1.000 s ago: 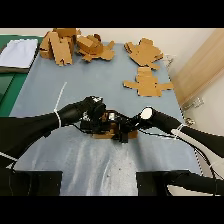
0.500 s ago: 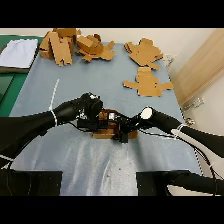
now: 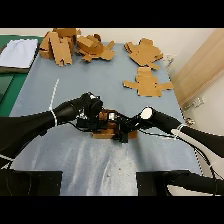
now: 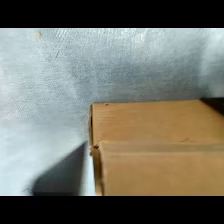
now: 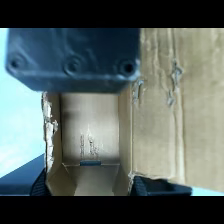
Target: Fold the box.
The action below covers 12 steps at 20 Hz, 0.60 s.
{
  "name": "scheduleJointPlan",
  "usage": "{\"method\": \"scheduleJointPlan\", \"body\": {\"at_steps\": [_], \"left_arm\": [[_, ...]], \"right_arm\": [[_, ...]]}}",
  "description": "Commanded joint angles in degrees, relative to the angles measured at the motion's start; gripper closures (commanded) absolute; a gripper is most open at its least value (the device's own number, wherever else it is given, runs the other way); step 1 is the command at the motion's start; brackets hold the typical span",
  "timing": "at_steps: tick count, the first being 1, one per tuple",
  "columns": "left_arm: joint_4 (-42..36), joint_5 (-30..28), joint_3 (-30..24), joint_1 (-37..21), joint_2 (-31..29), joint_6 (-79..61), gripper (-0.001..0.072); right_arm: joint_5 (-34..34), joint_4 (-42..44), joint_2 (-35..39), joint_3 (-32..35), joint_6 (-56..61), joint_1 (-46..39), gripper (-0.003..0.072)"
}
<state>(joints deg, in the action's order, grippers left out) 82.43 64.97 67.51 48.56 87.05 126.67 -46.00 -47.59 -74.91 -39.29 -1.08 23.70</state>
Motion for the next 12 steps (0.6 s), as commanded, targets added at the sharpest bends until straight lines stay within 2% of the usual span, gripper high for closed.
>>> {"method": "scheduleJointPlan", "body": {"at_steps": [1,12], "left_arm": [[-0.2,-0.3,0.0,0.0,-0.3,0.4,0.0226],[0.3,-0.3,0.0,-0.1,-5.2,0.1,0.0226]], "right_arm": [[0.0,0.0,0.0,0.0,0.0,0.0,0.0161],[0.0,0.0,0.0,0.0,0.0,0.0,0.0161]]}}
